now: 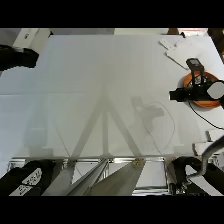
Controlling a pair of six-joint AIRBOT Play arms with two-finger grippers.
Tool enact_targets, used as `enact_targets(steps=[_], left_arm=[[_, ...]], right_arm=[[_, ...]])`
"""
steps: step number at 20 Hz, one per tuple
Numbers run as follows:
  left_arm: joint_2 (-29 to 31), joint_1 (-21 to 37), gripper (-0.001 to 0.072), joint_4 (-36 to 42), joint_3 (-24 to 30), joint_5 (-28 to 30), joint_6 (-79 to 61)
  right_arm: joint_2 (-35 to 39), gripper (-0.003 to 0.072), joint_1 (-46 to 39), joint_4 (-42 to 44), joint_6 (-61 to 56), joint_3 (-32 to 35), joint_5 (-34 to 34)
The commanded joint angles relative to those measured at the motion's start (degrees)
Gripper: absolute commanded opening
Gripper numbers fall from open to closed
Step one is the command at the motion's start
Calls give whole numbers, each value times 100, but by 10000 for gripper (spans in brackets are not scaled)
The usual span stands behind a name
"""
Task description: Fold the box and place the chain.
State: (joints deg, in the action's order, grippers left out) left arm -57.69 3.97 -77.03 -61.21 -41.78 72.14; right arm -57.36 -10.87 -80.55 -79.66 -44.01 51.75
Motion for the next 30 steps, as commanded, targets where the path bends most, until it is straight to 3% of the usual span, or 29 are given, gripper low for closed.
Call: enact_targets(steps=[1, 9, 15, 20, 29, 30], left_arm=[[-297, 437, 3, 584, 103, 24, -162], [-1851, 420, -1, 525, 179, 162, -380], [-2487, 354, -3, 525, 203, 1537, -507], [-2612, 24, -3, 391, 981, 2761, -551], [-3106, 4, 10, 417, 1222, 2461, -656], [-3106, 4, 50, 417, 1222, 2437, -656]], right_arm=[[-2, 11, -2, 0, 0, 2, -7], [-2, 11, -4, -2, 2, 2, -17], [-2, 11, -4, 0, 0, 2, -17], [-2, 11, -2, -2, 2, 2, -20], [-2, 11, -2, -2, 2, 2, -20], [-2, 11, -2, -2, 2, 2, -20]])
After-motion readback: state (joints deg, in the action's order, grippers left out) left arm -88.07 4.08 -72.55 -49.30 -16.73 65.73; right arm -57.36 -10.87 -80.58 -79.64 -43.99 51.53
